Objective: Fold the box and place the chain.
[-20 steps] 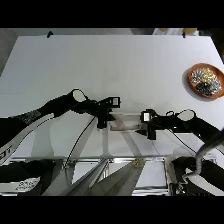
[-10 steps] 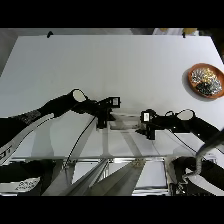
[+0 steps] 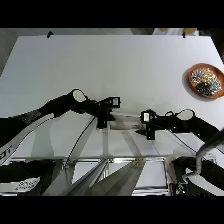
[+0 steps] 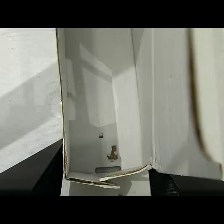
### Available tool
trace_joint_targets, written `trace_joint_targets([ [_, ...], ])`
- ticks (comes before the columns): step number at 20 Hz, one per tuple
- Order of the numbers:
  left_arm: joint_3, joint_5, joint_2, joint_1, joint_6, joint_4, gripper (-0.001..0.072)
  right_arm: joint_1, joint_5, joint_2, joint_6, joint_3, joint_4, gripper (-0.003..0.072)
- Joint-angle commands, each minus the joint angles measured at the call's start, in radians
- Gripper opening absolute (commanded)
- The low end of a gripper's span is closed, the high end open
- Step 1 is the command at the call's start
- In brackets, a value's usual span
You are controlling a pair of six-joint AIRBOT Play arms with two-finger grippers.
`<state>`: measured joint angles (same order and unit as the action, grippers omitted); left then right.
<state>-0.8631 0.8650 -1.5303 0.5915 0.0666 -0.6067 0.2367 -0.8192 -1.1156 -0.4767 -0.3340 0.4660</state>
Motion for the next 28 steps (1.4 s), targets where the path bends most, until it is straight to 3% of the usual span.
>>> trace_joint_targets([
  [1, 0.0, 0.0, 0.0, 0.0, 0.0, 0.0, 0.001, 0.0, -0.008, 0.0, 0.0, 0.0, 0.002, 0.0425],
  [28, 0.0, -0.001, 0.0, 0.0, 0.0, 0.001, 0.0009, 0.0, -0.031, 0.0, -0.003, 0.0, 0.005, 0.0424],
])
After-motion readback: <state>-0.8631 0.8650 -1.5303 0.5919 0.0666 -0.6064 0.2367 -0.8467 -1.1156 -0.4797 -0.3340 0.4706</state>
